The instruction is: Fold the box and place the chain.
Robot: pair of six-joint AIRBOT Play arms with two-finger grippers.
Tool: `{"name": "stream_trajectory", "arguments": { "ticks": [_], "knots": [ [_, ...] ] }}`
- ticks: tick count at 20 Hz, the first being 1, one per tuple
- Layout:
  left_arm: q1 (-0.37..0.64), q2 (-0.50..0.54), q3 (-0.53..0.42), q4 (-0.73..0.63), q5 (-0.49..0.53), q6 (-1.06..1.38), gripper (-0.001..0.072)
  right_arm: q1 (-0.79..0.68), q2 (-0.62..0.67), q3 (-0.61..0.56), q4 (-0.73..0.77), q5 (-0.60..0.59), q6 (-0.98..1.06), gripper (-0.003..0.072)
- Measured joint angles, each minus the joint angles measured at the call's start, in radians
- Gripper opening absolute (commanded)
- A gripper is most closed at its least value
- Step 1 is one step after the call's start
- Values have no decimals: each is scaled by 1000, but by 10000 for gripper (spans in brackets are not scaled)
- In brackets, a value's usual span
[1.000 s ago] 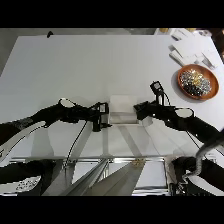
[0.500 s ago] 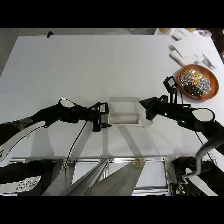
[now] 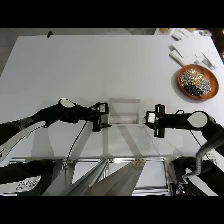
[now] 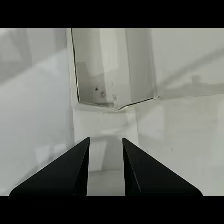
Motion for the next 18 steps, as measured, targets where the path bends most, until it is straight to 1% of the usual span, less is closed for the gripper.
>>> {"name": "stream_trajectory", "arguments": {
  "ticks": [1,2,3,5,6,7,11,18],
  "knots": [
    [0,0,0,0,0,0,150,3,-16,0,-3,-11,-31,214],
    [0,0,0,0,0,0,150,5,-33,0,1,-22,-68,171],
    [0,0,0,0,0,0,150,7,-49,0,14,-31,-99,152],
    [0,0,0,0,0,0,150,10,-84,0,61,-40,-149,151],
    [0,0,0,0,0,0,150,10,-101,0,84,-43,-170,135],
    [0,0,0,0,0,0,150,10,-118,0,105,-47,-184,97],
    [0,0,0,0,0,0,150,11,-167,0,171,-74,-226,97],
    [0,0,0,0,0,0,150,11,-189,0,262,-96,-274,98]
  ]
}}
